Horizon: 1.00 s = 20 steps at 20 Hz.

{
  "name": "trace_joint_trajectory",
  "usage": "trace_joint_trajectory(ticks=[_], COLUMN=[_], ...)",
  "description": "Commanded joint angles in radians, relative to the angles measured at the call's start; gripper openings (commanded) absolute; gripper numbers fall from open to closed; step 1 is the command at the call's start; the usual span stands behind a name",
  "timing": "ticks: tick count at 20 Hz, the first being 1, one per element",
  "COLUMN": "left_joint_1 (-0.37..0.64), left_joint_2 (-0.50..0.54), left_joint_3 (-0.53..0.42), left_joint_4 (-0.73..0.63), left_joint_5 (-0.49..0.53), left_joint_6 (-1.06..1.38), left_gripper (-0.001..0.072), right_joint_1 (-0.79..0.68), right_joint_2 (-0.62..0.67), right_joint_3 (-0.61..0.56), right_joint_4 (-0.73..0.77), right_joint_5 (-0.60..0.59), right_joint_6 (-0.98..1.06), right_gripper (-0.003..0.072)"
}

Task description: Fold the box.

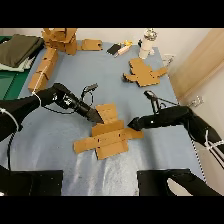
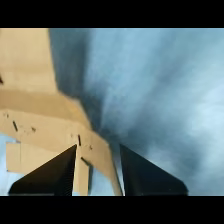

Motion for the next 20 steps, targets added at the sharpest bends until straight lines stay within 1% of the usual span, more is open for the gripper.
trace_joint_trajectory(ticks=[1,2,3,4,5,6,8,10,11,14,16,18,20], left_joint_1=[-0.059,-0.081,-0.1,-0.118,-0.129,-0.136,-0.135,-0.136,-0.136,-0.155,-0.175,-0.198,-0.222], left_joint_2=[0.101,0.133,0.161,0.187,0.206,0.221,0.239,0.239,0.239,0.24,0.247,0.272,0.322], left_joint_3=[-0.026,-0.042,-0.059,-0.076,-0.09,-0.103,-0.126,-0.133,-0.135,-0.143,-0.162,-0.203,-0.255], left_joint_4=[0.04,0.05,0.053,0.069,0.093,0.119,0.137,0.154,0.154,0.154,0.153,0.143,0.14], left_joint_5=[0.146,0.204,0.258,0.316,0.36,0.388,0.401,0.405,0.401,0.4,0.442,0.486,0.529], left_joint_6=[0.104,0.151,0.196,0.243,0.269,0.288,0.348,0.382,0.404,0.472,0.49,0.525,0.579], left_gripper=[0.001,0.001,0.001,0.001,0.001,0.001,0.001,0.001,0.001,0.001,0.0009,0.0009,0.0009], right_joint_1=[-0.039,-0.036,-0.035,-0.034,-0.034,-0.034,-0.016,0.029,0.05,0.104,0.133,0.151,0.159], right_joint_2=[0.016,0.018,0.022,0.023,0.021,0.02,0.021,0.023,0.023,0.022,0.021,0.022,0.022], right_joint_3=[0.145,0.169,0.179,0.179,0.178,0.175,0.153,0.096,0.061,-0.029,-0.056,-0.062,-0.062], right_joint_4=[-0.078,-0.073,-0.069,-0.071,-0.072,-0.069,-0.06,-0.077,-0.092,-0.097,-0.098,-0.099,-0.111], right_joint_5=[-0.106,-0.134,-0.152,-0.167,-0.182,-0.2,-0.242,-0.234,-0.208,-0.076,-0.002,0.035,0.062], right_joint_6=[0.144,0.16,0.167,0.169,0.181,0.208,0.253,0.304,0.33,0.393,0.422,0.441,0.457], right_gripper=[0.04,0.0357,0.0217,0.0128,0.0077,0.0003,0.0004,0.0004,0.0004,0.0004,0.0004,0.0004,0.0004])
